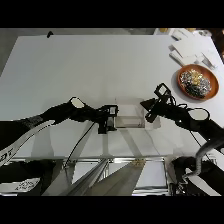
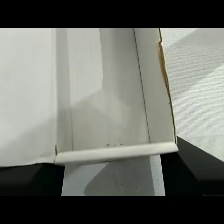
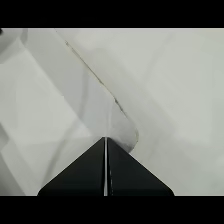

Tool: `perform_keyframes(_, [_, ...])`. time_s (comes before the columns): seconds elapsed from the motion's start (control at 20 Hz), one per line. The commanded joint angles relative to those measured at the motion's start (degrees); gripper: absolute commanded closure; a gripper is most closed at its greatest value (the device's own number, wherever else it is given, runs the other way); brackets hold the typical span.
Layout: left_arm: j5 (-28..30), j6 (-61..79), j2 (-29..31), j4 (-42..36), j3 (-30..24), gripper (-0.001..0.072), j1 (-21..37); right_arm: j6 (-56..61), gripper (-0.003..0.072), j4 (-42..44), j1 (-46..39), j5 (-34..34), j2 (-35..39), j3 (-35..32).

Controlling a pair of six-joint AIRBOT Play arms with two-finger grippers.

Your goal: Fold the box and place the chain.

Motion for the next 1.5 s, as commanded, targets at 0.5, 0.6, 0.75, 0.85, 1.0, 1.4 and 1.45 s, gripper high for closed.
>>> perform_keyframes(0.5, [-0.2, 0.1, 0.0, 0.0, 0.0, 0.0317, 0.0, 9.8, 0.0672, -35.5, -10.9, 26.3, 12.7, 0.0])
perform_keyframes(0.6, [-0.2, 0.1, 0.0, 0.0, 0.0, 0.0317, 0.0, 0.1, 0.0671, -38.6, -7.6, 29.5, 11.5, 0.0])
perform_keyframes(0.75, [-0.2, 0.1, 0.0, 0.0, 0.0, 0.0317, 0.0, -0.2, 0.0573, -39.5, -4.4, 27.1, 8.1, 0.0])
perform_keyframes(0.85, [-0.2, 0.1, 0.0, 0.0, 0.0, 0.0317, 0.0, -4.4, 0.0573, -37.7, -3.3, 25.7, 5.6, 0.0])
perform_keyframes(1.0, [-0.2, 0.1, 0.0, 0.0, 0.0, 0.0317, 0.0, -7.3, 0.0593, -32.9, -2.7, 21.0, 2.4, 0.0])
perform_keyframes(1.4, [-0.2, 0.1, 0.0, 0.0, 0.0, 0.0317, 0.0, -15.7, 0.0654, -24.5, -2.8, 18.4, -1.7, 0.0])
perform_keyframes(1.45, [-0.2, 0.1, 0.0, 0.0, 0.0, 0.0317, 0.0, -16.4, 0.0653, -23.3, -2.8, 18.5, -2.5, 0.0])
